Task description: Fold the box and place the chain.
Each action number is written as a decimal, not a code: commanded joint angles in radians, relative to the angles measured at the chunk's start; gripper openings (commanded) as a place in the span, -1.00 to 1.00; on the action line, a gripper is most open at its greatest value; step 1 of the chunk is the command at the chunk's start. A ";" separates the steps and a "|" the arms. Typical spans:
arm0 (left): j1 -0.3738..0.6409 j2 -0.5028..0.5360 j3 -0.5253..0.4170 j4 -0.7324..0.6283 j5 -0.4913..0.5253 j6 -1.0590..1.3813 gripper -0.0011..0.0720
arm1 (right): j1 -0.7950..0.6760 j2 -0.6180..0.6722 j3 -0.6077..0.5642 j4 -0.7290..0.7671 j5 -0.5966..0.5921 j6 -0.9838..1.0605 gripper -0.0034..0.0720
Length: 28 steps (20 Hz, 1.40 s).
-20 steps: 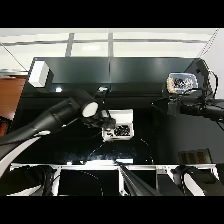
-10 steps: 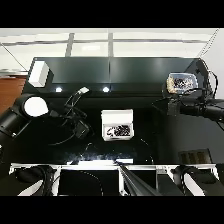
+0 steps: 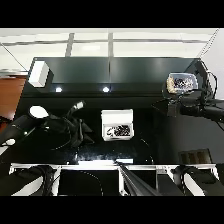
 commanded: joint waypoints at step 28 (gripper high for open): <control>-0.205 -0.127 0.023 -0.126 0.324 0.371 0.95 | 0.000 0.000 0.001 -0.004 -0.022 0.020 0.54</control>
